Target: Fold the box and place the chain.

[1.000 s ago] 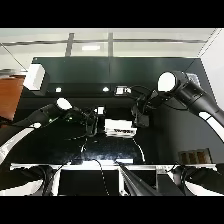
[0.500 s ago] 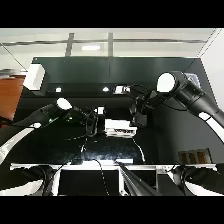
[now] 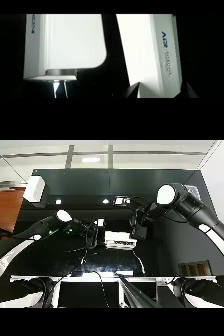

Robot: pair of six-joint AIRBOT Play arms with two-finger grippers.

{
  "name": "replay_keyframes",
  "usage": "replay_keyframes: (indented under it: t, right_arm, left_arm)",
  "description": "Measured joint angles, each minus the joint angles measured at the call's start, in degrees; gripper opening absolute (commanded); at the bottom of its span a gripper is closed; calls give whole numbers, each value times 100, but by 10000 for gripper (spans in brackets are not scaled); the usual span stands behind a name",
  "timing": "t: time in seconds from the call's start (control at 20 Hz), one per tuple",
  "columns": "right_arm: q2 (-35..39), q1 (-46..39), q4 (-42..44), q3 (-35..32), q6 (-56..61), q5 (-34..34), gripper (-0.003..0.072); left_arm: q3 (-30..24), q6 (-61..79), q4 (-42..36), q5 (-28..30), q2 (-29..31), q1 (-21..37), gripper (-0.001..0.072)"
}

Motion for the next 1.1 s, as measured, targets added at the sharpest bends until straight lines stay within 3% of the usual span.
replay_keyframes:
  t: [1.1]
  right_arm:
    - [-184,-122,90,-225,-76,286,705]
  left_arm:
    - [0,-2,2,0,0,0,484]
